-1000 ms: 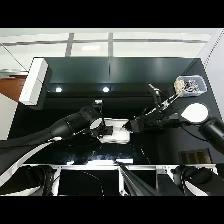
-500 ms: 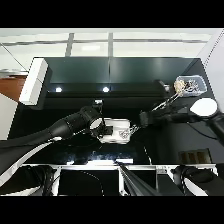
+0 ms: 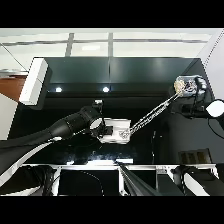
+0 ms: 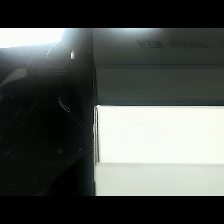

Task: Fold the box and place the chain.

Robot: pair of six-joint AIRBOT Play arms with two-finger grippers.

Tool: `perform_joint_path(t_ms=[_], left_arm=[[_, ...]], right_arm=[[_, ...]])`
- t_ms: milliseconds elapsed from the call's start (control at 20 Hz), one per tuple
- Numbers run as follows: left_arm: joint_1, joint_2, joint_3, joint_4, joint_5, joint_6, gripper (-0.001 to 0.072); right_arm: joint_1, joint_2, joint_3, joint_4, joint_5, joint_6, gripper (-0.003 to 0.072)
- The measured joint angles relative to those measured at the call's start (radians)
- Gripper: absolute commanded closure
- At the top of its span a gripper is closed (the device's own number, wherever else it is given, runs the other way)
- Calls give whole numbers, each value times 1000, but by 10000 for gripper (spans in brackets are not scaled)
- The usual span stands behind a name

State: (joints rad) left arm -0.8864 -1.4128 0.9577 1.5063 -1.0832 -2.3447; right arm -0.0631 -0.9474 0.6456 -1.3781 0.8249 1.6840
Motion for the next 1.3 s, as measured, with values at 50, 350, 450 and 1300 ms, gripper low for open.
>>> perform_joint_path(t_ms=[50,350,450,1300], left_arm=[[0,0,0,0,0,0,678],[0,0,0,0,0,0,678],[0,0,0,0,0,0,678],[0,0,0,0,0,0,678]], right_arm=[[-22,-27,-2,-24,-58,56,-27],[-72,-219,-2,16,-328,208,-19],[-76,-272,12,48,-380,224,-19],[-48,-414,212,106,-262,81,645]])
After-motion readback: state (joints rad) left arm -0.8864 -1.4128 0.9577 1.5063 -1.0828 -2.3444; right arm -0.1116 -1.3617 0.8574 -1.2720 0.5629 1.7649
